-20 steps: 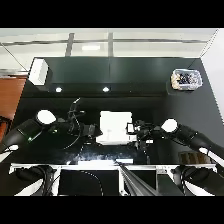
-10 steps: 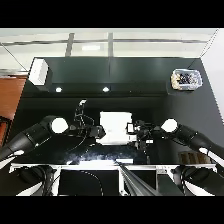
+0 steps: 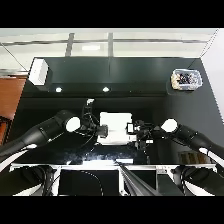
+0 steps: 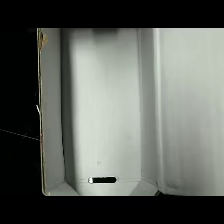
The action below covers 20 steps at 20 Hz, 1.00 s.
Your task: Fold the box and place the chain.
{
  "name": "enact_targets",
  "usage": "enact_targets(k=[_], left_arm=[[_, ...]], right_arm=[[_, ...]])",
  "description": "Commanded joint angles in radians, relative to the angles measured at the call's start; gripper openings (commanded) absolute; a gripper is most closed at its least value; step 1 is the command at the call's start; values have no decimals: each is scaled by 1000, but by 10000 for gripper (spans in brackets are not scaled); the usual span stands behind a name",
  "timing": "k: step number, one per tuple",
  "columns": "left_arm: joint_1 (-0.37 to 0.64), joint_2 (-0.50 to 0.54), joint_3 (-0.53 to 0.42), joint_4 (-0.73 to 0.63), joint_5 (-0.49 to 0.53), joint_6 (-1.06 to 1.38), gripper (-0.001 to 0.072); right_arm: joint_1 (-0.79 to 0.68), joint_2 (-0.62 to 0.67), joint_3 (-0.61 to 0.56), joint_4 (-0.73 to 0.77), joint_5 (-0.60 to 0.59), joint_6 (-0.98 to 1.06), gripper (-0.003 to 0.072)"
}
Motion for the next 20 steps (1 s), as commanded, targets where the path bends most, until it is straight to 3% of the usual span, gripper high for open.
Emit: enact_targets(k=[1, 4, 6, 10, 14, 16, 20], left_arm=[[-45, -55, 76, 175, -159, -160, 683], [-55, -55, 88, 190, -180, -214, 659], [-68, -55, 88, 190, -179, -257, 594], [-105, -65, 89, 197, -172, -367, 593], [-142, -149, 151, 205, -176, -383, 589], [-145, -175, 180, 216, -190, -383, 336], [-143, -186, 194, 216, -196, -394, 324]], right_arm=[[0, 0, 0, 0, 0, 0, 481], [0, 0, 0, 0, 0, 1, 481], [0, 0, 0, 0, 0, 1, 481], [0, 0, 0, 0, 0, 1, 481], [0, 0, 0, 0, 0, 0, 481], [0, 0, 0, 0, 1, 0, 481], [0, 0, 0, 0, 0, 0, 481]])
